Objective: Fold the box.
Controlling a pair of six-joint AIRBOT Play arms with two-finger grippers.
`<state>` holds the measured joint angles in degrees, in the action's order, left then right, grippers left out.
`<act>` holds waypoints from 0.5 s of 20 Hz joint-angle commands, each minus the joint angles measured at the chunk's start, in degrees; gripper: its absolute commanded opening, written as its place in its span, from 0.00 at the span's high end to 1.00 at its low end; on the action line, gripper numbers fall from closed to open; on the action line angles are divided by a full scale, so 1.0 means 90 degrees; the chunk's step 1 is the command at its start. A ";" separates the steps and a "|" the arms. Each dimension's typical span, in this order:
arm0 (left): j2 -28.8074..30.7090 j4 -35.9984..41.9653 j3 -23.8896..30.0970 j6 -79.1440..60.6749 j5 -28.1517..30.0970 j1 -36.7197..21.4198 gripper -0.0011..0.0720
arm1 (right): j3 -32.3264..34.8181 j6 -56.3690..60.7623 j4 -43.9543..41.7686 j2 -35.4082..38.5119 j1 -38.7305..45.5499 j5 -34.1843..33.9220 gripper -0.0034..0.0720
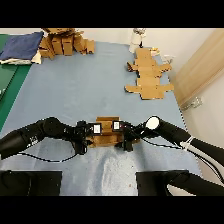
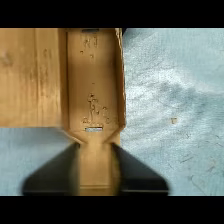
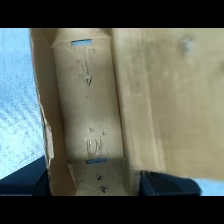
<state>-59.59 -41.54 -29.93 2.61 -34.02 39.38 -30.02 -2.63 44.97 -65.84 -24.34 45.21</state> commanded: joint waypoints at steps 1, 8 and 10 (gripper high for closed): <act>-0.0051 0.0027 -0.0002 -0.0056 0.0175 0.0073 0.76 | -0.0002 0.0002 -0.0002 -0.0005 -0.0005 0.0002 0.18; -0.0053 0.0104 -0.0002 -0.0056 0.0520 0.0075 0.76 | -0.0002 0.0002 -0.0002 -0.0005 -0.0005 0.0002 0.18; -0.0053 0.0192 -0.0002 -0.0073 0.0495 0.0075 0.97 | -0.0002 0.0002 -0.0002 -0.0005 -0.0005 0.0002 0.18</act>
